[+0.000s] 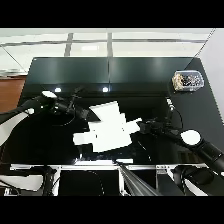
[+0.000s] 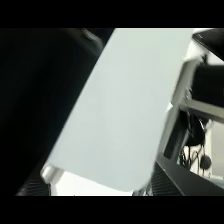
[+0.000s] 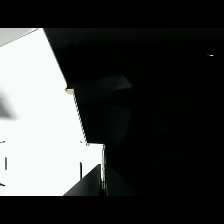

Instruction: Fold the box and place the chain.

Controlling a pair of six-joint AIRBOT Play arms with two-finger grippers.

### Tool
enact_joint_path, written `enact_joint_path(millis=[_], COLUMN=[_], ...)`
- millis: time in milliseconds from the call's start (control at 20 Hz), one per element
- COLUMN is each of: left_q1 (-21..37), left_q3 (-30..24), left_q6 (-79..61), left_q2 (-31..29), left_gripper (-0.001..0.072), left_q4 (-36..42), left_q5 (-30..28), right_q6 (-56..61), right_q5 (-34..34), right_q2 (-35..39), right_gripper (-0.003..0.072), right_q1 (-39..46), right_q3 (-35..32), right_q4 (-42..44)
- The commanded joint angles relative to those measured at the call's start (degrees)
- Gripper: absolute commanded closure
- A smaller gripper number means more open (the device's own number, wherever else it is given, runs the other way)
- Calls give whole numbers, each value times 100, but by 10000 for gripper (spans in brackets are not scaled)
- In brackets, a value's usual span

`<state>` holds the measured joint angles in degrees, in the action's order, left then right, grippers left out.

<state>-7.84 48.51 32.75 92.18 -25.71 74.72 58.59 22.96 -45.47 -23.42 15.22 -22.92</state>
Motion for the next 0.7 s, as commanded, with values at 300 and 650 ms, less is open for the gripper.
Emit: enact_joint_path(millis=[300,650], left_q1=[-282,-278], left_q3=[212,221], left_q6=[-1023,-1143], left_q2=[350,343], left_gripper=[397,687], left_q4=[-501,-494], left_q5=[789,481], right_q6=[-57,-168], right_q5=[20,166], right_q2=[4,9], right_gripper=[671,-25], right_q1=[-2,28], right_q3=[-4,140], right_q4=[-4,-190])
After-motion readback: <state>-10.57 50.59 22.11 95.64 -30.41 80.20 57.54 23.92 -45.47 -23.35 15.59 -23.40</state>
